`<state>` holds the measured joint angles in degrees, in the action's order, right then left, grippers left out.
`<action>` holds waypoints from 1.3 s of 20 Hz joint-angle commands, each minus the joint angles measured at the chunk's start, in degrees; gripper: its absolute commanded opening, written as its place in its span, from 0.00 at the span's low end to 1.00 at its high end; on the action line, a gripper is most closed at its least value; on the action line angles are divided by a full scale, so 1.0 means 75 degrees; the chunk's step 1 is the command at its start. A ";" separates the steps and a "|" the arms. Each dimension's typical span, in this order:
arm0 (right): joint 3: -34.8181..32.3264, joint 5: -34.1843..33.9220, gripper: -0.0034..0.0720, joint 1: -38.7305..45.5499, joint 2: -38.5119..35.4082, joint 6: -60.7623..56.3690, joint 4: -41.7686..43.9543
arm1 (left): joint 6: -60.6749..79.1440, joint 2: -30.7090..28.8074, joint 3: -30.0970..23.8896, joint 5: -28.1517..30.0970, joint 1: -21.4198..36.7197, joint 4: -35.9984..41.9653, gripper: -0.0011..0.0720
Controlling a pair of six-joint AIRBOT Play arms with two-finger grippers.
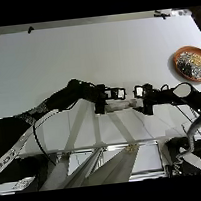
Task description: Fold the box and place the chain.
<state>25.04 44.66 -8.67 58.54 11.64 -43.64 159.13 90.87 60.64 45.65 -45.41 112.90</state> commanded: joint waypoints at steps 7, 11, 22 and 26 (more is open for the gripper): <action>0.0428 0.1005 0.95 0.0032 0.0868 0.0851 -0.0003 | 0.0003 0.0000 0.0006 0.0000 -0.0006 -0.0003 0.03; 0.0431 0.1099 0.93 0.0029 0.1125 0.0866 -0.0353 | 0.0003 0.0000 0.0006 0.0000 -0.0006 -0.0003 0.03; 0.0431 0.0723 0.82 0.0029 0.1311 0.0868 0.0079 | 0.0003 0.0000 0.0006 0.0000 -0.0006 -0.0003 0.03; 0.0431 0.0729 0.75 0.0032 0.1314 0.0898 0.0076 | 0.0003 0.0000 0.0006 0.0000 -0.0006 -0.0003 0.03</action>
<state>28.21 50.50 -8.43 68.29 18.26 -43.66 159.20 90.87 60.64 45.60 -45.41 112.88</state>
